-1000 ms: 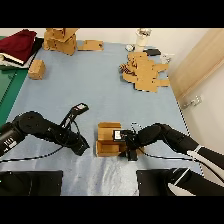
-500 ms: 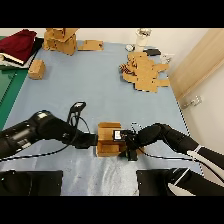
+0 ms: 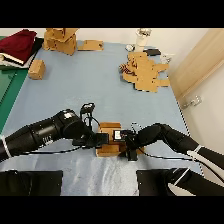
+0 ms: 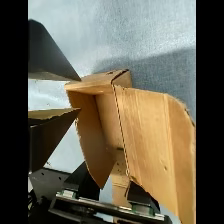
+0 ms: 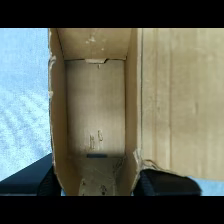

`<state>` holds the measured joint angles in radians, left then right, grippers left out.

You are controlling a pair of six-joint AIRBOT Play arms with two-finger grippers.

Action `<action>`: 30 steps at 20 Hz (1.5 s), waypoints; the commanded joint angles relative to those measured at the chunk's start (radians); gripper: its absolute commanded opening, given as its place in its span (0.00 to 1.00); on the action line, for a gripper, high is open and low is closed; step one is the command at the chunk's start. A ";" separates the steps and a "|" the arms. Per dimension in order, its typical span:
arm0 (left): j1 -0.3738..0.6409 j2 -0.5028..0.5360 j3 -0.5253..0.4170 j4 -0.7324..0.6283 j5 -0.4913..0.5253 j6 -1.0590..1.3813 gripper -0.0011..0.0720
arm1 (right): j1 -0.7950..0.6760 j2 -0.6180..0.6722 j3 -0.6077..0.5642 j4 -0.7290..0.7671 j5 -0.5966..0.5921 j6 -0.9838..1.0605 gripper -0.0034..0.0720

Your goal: Fold the box.

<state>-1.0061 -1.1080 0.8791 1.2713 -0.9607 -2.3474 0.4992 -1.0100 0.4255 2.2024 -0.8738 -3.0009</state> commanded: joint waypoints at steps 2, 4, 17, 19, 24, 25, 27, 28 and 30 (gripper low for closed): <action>-0.011 -0.051 0.013 -0.026 -0.034 -0.028 0.46 | 0.001 0.000 0.001 0.000 0.000 0.000 0.72; -0.011 -0.076 0.013 -0.023 -0.045 -0.028 0.46 | 0.001 0.000 0.001 0.000 0.000 0.000 0.72; -0.011 -0.221 0.085 0.019 -0.058 -0.024 0.45 | 0.001 0.000 0.001 0.000 0.000 0.000 0.72; -0.026 -0.267 0.134 0.072 -0.116 -0.026 0.40 | 0.001 0.000 0.001 0.000 0.000 0.000 0.72; -0.071 -0.354 0.208 0.144 -0.228 -0.052 0.40 | 0.001 0.000 0.001 0.000 0.000 0.000 0.72; -0.078 -0.359 0.208 0.145 -0.227 -0.051 0.18 | 0.001 0.000 0.001 0.000 0.000 0.000 0.72; -0.085 -0.360 0.209 0.147 -0.218 -0.054 0.03 | 0.001 0.000 0.001 0.000 0.000 0.000 0.72; -0.085 -0.360 0.209 0.147 -0.214 -0.063 0.03 | 0.001 0.000 0.001 0.000 0.000 0.000 0.72; -0.090 -0.360 0.209 0.142 -0.194 -0.064 0.03 | 0.001 0.000 0.001 0.000 0.000 0.000 0.72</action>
